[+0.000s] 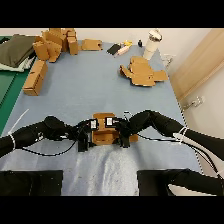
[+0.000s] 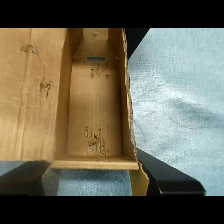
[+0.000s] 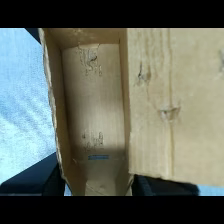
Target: Fold the box.
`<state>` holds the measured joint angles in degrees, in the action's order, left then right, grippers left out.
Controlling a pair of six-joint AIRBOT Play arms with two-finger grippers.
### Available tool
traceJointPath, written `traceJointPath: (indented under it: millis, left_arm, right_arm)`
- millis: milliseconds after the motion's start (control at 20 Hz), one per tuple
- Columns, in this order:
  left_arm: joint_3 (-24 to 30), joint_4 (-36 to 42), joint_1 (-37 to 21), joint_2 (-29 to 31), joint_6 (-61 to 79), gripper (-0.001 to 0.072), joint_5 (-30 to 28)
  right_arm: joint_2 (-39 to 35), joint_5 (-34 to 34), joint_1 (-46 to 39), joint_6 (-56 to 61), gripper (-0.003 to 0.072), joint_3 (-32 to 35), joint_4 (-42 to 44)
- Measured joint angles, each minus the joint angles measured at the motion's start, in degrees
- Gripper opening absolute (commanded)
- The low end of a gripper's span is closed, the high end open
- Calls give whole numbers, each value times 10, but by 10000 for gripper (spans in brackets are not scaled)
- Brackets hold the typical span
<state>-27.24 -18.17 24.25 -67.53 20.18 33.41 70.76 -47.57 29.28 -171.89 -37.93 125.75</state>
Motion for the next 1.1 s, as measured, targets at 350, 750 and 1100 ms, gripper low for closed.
traceJointPath:
  millis: [350,750,1100]
  left_arm:
    - [0,0,0,0,-1,333,0]
    - [0,0,1,0,-1,332,0]
    - [0,0,1,0,0,332,1]
  right_arm:
    - [0,0,0,0,421,0,0]
    - [0,-1,0,-1,716,0,7]
    - [-26,-26,0,69,715,-1,-25]
